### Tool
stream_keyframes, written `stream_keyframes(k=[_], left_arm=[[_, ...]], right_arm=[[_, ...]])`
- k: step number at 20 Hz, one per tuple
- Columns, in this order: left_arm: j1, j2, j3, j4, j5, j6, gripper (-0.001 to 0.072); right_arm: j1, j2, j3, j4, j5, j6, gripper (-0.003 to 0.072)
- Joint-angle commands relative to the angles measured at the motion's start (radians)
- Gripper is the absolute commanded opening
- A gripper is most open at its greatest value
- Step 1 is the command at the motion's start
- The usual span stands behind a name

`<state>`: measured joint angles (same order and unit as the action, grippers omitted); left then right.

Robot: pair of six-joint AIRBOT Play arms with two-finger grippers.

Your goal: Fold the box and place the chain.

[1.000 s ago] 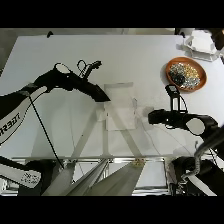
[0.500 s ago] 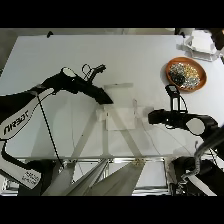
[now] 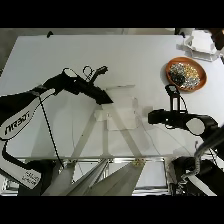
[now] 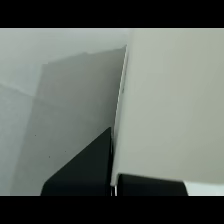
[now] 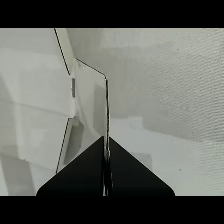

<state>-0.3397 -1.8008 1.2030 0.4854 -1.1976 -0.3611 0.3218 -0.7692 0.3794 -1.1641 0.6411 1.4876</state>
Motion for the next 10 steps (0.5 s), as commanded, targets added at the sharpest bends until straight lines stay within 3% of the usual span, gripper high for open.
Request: stream_keyframes(k=[1,3,4,6,7,10], left_arm=[[0.001,0.018,0.000,0.009,0.007,0.044,0.0005],[-0.004,0.047,0.001,0.053,0.011,0.047,0.0004],[-0.009,0.067,0.001,0.077,0.007,0.042,0.0003],[-0.027,0.119,0.000,0.099,-0.028,0.016,-0.0002],[-0.050,0.157,-0.006,0.134,-0.029,0.012,-0.0003],[-0.128,0.297,-0.084,0.227,0.073,-0.006,-0.0003]], right_arm=[[0.001,0.001,0.000,-0.002,0.003,0.000,0.0012],[0.001,0.001,0.004,0.000,0.003,0.000,0.0017],[0.001,0.001,0.013,0.002,0.009,0.000,0.0062],[0.001,0.001,0.048,0.001,0.056,0.000,0.0257],[0.001,0.006,0.070,-0.003,0.092,-0.002,0.0306],[0.000,0.065,0.140,-0.042,0.209,-0.003,0.0326]])
